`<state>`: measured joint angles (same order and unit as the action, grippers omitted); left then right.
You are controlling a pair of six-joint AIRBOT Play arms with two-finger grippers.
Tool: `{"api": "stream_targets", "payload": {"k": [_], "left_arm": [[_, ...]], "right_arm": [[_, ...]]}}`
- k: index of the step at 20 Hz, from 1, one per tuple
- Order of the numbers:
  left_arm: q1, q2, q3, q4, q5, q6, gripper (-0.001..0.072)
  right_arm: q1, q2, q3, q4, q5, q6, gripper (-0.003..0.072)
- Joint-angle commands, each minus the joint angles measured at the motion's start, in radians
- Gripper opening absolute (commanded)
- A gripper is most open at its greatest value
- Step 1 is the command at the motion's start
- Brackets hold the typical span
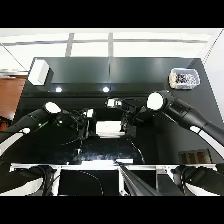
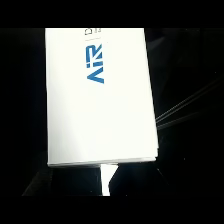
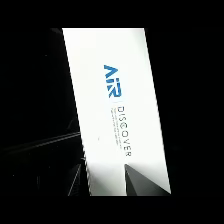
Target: Fold the box and place the chain.
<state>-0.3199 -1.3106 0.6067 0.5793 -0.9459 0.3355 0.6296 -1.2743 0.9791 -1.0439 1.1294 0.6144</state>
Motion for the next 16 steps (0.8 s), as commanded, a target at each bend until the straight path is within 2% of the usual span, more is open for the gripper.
{"api": "stream_targets", "payload": {"k": [1,4,6,7,9,13,14,16], "left_arm": [[0.0,0.0,0.001,0.0,0.0,0.0,0.0543],[0.0,0.0,0.001,0.0,0.0,0.0,0.0543],[0.0,0.0,0.001,0.0,0.0,0.0,0.0543],[0.0,0.0,0.001,0.0,0.0,0.0,0.0543],[0.0,0.0,0.001,0.0,0.0,0.0,0.0543],[0.0,0.0,0.001,0.0,0.0,0.0,0.0543],[0.0,0.0,0.001,0.0,0.0,0.0,0.0543],[0.0,0.0,0.001,0.0,0.0,0.0,0.0543]], "right_arm": [[0.0,0.017,0.001,-0.008,0.013,0.064,0.0311],[-0.025,0.033,0.001,-0.008,0.05,0.247,0.0307],[-0.076,0.033,0.0,0.001,0.109,0.424,0.0094],[-0.1,0.033,0.0,0.025,0.133,0.475,0.0046],[-0.132,0.033,-0.003,0.161,0.132,0.501,0.0045],[-0.141,-0.029,-0.057,0.531,0.068,0.538,0.0045],[-0.14,-0.056,-0.066,0.578,0.067,0.538,0.0045],[-0.139,-0.1,-0.073,0.578,0.055,0.55,0.0046]]}}
